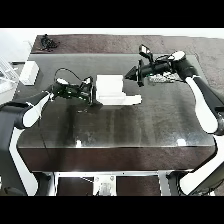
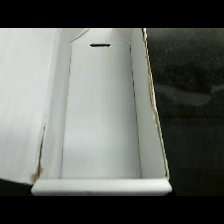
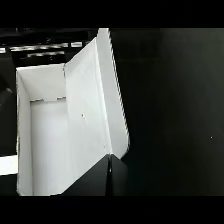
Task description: Fold the box and place the chain.
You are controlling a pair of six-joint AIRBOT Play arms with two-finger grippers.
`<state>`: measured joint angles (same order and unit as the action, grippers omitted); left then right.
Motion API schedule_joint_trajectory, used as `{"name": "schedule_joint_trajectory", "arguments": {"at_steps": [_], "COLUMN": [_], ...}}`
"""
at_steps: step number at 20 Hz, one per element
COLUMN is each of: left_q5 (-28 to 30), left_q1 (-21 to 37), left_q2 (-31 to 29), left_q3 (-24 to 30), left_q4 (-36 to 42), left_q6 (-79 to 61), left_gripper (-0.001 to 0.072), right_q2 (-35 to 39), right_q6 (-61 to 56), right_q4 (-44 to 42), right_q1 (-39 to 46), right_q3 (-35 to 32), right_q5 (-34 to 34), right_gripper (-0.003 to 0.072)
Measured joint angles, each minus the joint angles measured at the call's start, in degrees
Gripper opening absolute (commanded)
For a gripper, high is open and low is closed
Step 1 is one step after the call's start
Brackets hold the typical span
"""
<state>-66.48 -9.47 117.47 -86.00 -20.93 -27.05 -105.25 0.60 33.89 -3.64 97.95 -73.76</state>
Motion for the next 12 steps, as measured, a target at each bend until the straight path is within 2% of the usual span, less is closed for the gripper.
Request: {"name": "schedule_joint_trajectory", "arguments": {"at_steps": [1, 2, 3, 9, 10, 11, 12], "left_q5": [-0.02, -0.02, -0.02, -0.02, -0.02, -0.02, -0.02], "left_q1": [0.00, 0.00, 0.00, 0.00, 0.00, 0.00, 0.00], "left_q2": [0.00, 0.00, 0.00, 0.00, 0.00, 0.00, 0.00], "left_q3": [0.00, 0.00, 0.00, 0.00, 0.00, 0.00, 0.00], "left_q4": [0.00, 0.00, 0.00, 0.02, 0.02, 0.04, 0.04], "left_q6": [-0.02, -0.02, 0.00, 0.00, -0.02, 0.00, 0.00], "left_gripper": [0.0308, 0.0308, 0.0309, 0.0309, 0.0309, 0.0309, 0.0309], "right_q2": [1.40, 2.43, 3.06, 3.76, 3.54, 3.26, 2.95], "right_q6": [-0.35, -0.68, -0.90, 2.01, 2.69, 3.43, 4.09], "right_q4": [1.05, 2.49, 3.85, 7.45, 7.69, 7.96, 7.93], "right_q1": [0.11, 0.35, 0.61, 1.40, 1.36, 1.20, 1.03], "right_q3": [-1.11, -2.54, -4.07, -13.97, -15.06, -15.93, -16.59], "right_q5": [-0.17, -0.37, -0.17, 2.29, 3.10, 4.00, 4.79], "right_gripper": [0.0065, 0.0447, 0.0656, 0.0651, 0.0593, 0.0484, 0.0405]}}
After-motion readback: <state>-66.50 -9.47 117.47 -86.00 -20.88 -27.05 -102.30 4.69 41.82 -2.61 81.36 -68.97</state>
